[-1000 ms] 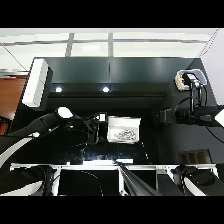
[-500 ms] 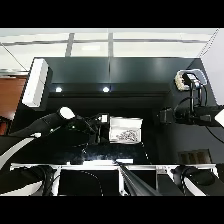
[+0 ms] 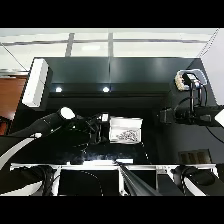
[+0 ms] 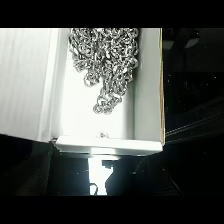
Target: Fold the box and place the chain.
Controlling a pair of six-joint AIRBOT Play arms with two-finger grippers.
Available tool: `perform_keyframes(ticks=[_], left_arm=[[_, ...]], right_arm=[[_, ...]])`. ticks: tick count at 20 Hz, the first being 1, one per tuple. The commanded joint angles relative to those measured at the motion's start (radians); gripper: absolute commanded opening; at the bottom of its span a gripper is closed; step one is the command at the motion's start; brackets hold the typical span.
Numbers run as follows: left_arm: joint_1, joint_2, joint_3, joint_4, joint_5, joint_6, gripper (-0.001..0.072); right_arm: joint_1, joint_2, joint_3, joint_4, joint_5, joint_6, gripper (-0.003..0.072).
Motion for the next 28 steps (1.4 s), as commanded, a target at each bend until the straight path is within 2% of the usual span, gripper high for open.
perform_keyframes(ticks=[1, 7, 8, 9, 10, 15, 16, 17, 21, 24, 27, 28], left_arm=[[-0.014, -0.002, 0.004, -0.009, 0.004, -0.001, 0.0711], [-0.027, -0.006, 0.008, 0.002, 0.018, -0.012, 0.0704], [-0.027, -0.006, 0.008, 0.002, 0.018, -0.011, 0.0651], [-0.027, -0.006, 0.008, 0.002, 0.018, -0.012, 0.0475], [-0.027, -0.006, 0.008, 0.002, 0.018, -0.011, 0.0345], [-0.027, -0.006, 0.008, 0.002, 0.018, -0.012, 0.0350], [-0.027, -0.006, 0.008, 0.002, 0.018, -0.012, 0.0351], [-0.027, -0.006, 0.008, 0.002, 0.018, -0.012, 0.0350], [-0.027, -0.006, 0.008, 0.002, 0.017, -0.012, 0.0350], [-0.027, -0.006, 0.008, 0.002, 0.017, -0.012, 0.0350], [-0.027, -0.006, 0.008, 0.002, 0.017, -0.012, 0.0350], [-0.027, -0.006, 0.008, 0.002, 0.017, -0.012, 0.0350]], right_arm=[[-0.001, 0.000, 0.000, 0.000, 0.001, 0.000, 0.0336], [-0.001, 0.000, 0.000, 0.000, 0.000, 0.000, 0.0336], [-0.001, 0.000, 0.000, -0.001, 0.000, 0.000, 0.0336], [-0.001, 0.000, 0.000, -0.001, 0.000, 0.000, 0.0336], [-0.001, 0.000, 0.000, -0.004, 0.000, 0.000, 0.0335], [-0.001, 0.000, 0.000, -0.025, 0.005, -0.001, 0.0340], [-0.001, 0.000, 0.000, -0.026, -0.018, 0.000, 0.0495], [-0.001, 0.000, 0.000, -0.026, -0.046, -0.001, 0.0720], [-0.001, -0.063, 0.000, -0.031, -0.197, -0.062, 0.0720], [-0.001, -0.197, 0.000, 0.063, -0.306, -0.150, 0.0717], [0.000, -0.330, 0.000, 0.319, -0.360, -0.582, 0.0716], [0.009, -0.349, 0.000, 0.313, -0.381, -0.720, 0.0716]])
